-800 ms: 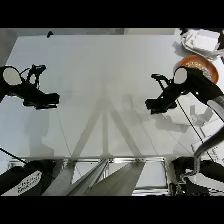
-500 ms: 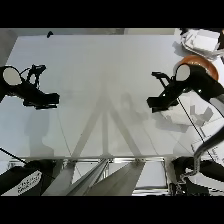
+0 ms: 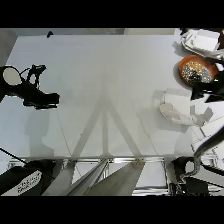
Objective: Fold the box and place the chain.
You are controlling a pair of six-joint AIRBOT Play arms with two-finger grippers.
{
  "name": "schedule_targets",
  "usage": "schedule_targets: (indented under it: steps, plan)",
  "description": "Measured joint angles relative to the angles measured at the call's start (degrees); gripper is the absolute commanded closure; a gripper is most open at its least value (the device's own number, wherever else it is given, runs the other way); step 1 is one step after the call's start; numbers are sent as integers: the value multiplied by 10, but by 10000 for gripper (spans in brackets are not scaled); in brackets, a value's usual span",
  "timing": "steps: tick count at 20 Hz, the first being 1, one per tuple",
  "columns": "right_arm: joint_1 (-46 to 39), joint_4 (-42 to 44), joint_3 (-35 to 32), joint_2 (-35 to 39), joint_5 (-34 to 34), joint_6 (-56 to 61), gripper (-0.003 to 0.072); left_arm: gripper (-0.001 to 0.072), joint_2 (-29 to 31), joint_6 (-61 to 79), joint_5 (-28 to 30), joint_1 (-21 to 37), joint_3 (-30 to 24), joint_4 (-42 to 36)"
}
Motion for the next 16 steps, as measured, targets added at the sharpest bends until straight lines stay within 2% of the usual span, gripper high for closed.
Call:
schedule_targets:
  steps: [5,10,11,12,14,16]
  plan:
    - [-123,-23,5,-18,-45,-25,9,559,0,0,0,0,0,0]
    - [-146,-17,6,-90,-47,-37,38,559,0,0,0,0,0,0]
    - [-143,-17,6,-103,-45,-39,65,559,0,0,0,0,0,0]
    - [-138,-19,6,-115,-42,-42,137,559,0,0,0,0,0,0]
    - [-127,-21,6,-134,-38,-51,164,559,0,0,0,0,0,0]
    - [-119,-29,6,-149,-35,-59,236,559,0,0,0,0,0,0]
